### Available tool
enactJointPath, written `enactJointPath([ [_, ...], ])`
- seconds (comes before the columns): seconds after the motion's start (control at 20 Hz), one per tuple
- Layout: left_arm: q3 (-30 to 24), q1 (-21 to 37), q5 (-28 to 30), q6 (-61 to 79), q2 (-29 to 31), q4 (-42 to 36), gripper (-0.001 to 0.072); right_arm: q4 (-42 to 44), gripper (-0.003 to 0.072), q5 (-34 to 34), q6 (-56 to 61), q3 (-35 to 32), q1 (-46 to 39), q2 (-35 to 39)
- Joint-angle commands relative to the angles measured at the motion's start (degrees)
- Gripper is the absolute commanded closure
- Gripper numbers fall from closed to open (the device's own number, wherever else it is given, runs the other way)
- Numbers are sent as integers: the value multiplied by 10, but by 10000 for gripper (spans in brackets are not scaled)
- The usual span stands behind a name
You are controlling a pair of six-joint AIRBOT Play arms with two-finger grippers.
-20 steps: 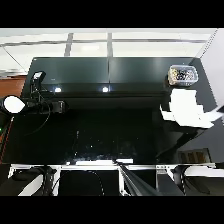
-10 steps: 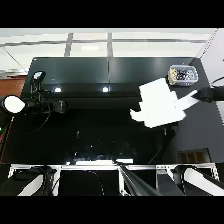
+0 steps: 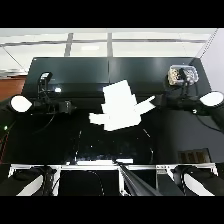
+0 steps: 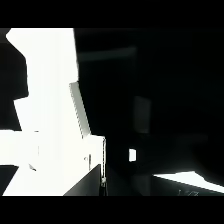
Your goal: Fold the box and place the chain.
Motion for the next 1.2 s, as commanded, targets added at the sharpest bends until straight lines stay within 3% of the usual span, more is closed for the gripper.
enactJointPath([
  [0.0,2,-20,9,78,-30,-108,2,-3,671,-68,3,-31,87,4],
  [0.25,50,-10,-42,158,-174,-340,1,-17,671,-67,3,-35,97,4],
  [0.5,130,-20,-155,132,-323,-360,2,-17,671,-67,3,-35,97,4],
  [0.7,161,-32,-219,180,-385,-454,1,-17,671,-67,3,-35,97,4],
  [0.9,209,-45,-311,263,-416,-434,42,-16,671,-67,3,-35,97,4],
  [1.0,233,-45,-342,285,-435,-417,206,-16,671,-66,3,-35,97,4],
  [1.15,267,-46,-365,309,-459,-391,222,-16,671,-57,3,-35,97,4],
])
